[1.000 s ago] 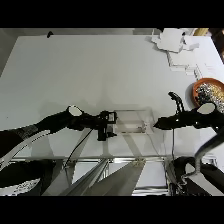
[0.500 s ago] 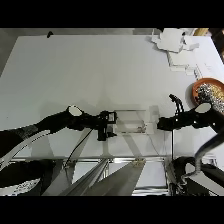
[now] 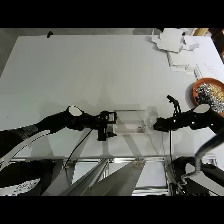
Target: Fold the box and place the chain.
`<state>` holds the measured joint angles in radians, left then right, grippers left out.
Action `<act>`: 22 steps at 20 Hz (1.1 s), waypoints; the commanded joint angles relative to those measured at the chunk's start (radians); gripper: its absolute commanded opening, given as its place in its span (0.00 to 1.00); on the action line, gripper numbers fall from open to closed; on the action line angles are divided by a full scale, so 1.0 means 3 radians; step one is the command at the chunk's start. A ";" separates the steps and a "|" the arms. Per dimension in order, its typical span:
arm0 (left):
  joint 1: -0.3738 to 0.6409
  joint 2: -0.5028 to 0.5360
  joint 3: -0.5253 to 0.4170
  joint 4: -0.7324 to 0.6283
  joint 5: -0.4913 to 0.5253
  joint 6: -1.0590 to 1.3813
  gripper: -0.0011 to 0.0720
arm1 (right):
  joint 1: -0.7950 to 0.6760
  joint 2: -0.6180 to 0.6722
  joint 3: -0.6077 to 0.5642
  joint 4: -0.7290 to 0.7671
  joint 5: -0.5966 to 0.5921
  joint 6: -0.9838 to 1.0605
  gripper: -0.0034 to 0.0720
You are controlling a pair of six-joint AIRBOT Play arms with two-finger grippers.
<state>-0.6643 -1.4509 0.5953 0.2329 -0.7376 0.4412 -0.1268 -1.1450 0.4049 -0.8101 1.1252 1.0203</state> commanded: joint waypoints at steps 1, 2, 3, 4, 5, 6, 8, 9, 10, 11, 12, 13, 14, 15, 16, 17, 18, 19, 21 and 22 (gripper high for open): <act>0.0000 0.0003 0.0001 0.0000 0.0001 0.0001 0.22 | 0.0045 0.0163 -0.0009 0.0050 0.0116 -0.0083 0.20; 0.0000 0.0003 0.0001 0.0000 0.0003 0.0001 0.22 | 0.0045 0.0282 -0.0009 0.0085 0.0117 -0.0088 0.23; 0.0000 0.0003 0.0001 0.0000 0.0001 0.0001 0.22 | 0.0046 0.0383 -0.0009 0.0136 0.0121 -0.0089 0.26; 0.0000 0.0003 0.0001 0.0000 0.0001 0.0001 0.22 | 0.0046 0.0464 -0.0009 0.0197 0.0144 -0.0092 0.32; 0.0000 0.0003 0.0001 0.0000 0.0003 0.0001 0.22 | 0.0061 0.0515 -0.0009 0.0233 0.0164 -0.0093 0.35; 0.0000 0.0003 0.0001 0.0000 0.0001 0.0001 0.22 | 0.0112 0.0546 -0.0009 0.0233 0.0173 -0.0095 0.47; 0.0000 0.0003 0.0001 0.0000 0.0001 0.0001 0.22 | 0.0259 0.0549 -0.0009 0.0237 0.0186 -0.0102 0.51; 0.0000 0.0003 0.0001 -0.0001 0.0001 0.0001 0.22 | 0.0318 0.0549 -0.0009 0.0247 0.0177 -0.0100 0.51; 0.0000 0.0003 0.0001 0.0000 0.0001 0.0001 0.22 | 0.0352 0.0551 -0.0008 0.0247 0.0174 -0.0099 0.51; 0.0000 0.0003 0.0001 0.0000 0.0001 0.0001 0.22 | 0.0356 0.0551 -0.0008 0.0244 0.0174 -0.0099 0.51; 0.0000 0.0003 0.0001 0.0000 0.0001 0.0001 0.22 | 0.0356 0.0552 -0.0008 0.0240 0.0174 -0.0099 0.51; 0.0000 0.0003 0.0001 0.0000 0.0001 0.0001 0.22 | 0.0356 0.0561 -0.0008 0.0237 0.0173 -0.0099 0.51; 0.0000 0.0003 0.0001 0.0000 0.0001 0.0001 0.22 | 0.0356 0.0571 -0.0006 0.0229 0.0163 -0.0099 0.51; 0.0000 0.0003 0.0001 0.0000 0.0001 0.0001 0.22 | 0.0356 0.0587 -0.0006 0.0203 0.0140 -0.0099 0.51; 0.0000 0.0003 0.0001 0.0000 0.0001 0.0001 0.22 | 0.0356 0.0596 -0.0005 0.0187 0.0126 -0.0099 0.51; 0.0000 0.0003 0.0001 0.0000 0.0001 0.0001 0.22 | 0.0356 0.0596 -0.0005 0.0192 0.0127 -0.0098 0.51; 0.0000 0.0003 0.0001 0.0000 0.0001 0.0001 0.22 | 0.0357 0.0596 -0.0005 0.0231 0.0126 -0.0098 0.51; 0.0000 0.0003 0.0001 0.0000 0.0003 0.0001 0.22 | 0.0357 0.0596 -0.0005 0.0290 0.0121 -0.0099 0.51; 0.0000 0.0003 0.0001 0.0000 0.0001 0.0001 0.22 | 0.0437 0.0595 0.0000 0.0342 0.0015 0.0051 0.50; 0.0000 0.0003 0.0001 -0.0001 0.0001 0.0001 0.22 | 0.0535 0.0595 0.0005 0.0308 -0.0078 0.0228 0.50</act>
